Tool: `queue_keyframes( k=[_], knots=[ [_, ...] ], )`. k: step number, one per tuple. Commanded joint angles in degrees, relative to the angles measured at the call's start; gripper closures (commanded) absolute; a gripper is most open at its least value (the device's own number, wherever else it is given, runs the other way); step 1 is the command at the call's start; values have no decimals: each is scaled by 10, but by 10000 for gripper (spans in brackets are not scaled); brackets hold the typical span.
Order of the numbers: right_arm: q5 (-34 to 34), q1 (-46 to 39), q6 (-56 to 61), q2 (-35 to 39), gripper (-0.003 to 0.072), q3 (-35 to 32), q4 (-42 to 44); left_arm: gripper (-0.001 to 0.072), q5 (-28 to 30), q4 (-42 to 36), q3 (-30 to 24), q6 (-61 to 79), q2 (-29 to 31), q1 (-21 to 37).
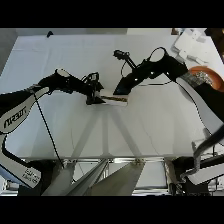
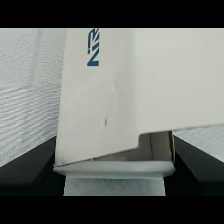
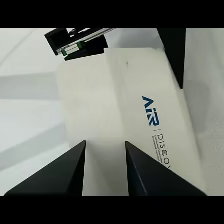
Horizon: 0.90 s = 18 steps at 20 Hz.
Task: Fold the box and place the chain.
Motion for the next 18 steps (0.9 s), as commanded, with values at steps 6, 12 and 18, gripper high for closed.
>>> queue_keyframes(
  k=[6, 12, 18],
  knots=[
    [-289, 51, -172, 138, 381, -199, -76, 273, 0, 0, 0, 0, 0, 0],
    [-315, 73, -174, 148, 350, -223, -80, 273, 0, 0, 0, 0, 0, 0],
    [-351, 103, -212, 154, 343, -230, -80, 273, 0, 0, 0, 0, 0, 0]
  ],
)
